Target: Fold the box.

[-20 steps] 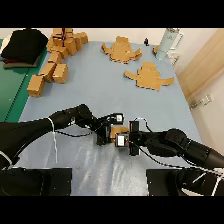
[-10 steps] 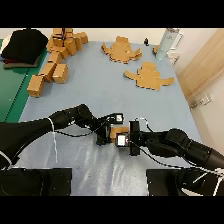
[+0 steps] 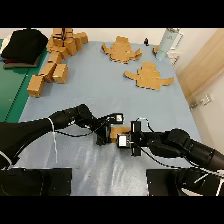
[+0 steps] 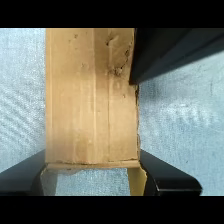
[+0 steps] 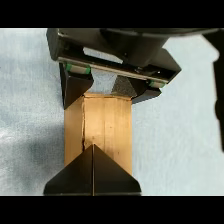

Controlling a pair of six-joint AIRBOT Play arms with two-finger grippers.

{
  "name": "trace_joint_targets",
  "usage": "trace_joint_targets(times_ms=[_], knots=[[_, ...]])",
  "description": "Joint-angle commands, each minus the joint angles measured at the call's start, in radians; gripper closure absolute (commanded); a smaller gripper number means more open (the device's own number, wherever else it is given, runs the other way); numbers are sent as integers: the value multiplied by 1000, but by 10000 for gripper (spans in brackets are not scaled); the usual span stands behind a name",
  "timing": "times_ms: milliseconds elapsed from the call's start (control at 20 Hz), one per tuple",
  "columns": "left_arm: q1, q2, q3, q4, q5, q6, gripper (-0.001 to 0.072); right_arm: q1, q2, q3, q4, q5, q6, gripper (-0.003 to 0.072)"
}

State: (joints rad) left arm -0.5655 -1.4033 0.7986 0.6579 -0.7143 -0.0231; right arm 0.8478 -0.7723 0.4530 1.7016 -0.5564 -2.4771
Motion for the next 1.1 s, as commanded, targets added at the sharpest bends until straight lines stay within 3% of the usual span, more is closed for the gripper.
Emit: trace_joint_targets(times_ms=[0,750,850,1050], knots=[[0,1,0,0,0,0,301,-1,2,-2,-29,-21,27,680],[0,1,0,0,0,0,300,0,17,3,-32,-23,37,680],[0,1,0,0,0,0,300,-2,87,29,-109,-72,179,680],[0,1,0,0,0,0,300,-72,204,67,-544,-248,843,680]])
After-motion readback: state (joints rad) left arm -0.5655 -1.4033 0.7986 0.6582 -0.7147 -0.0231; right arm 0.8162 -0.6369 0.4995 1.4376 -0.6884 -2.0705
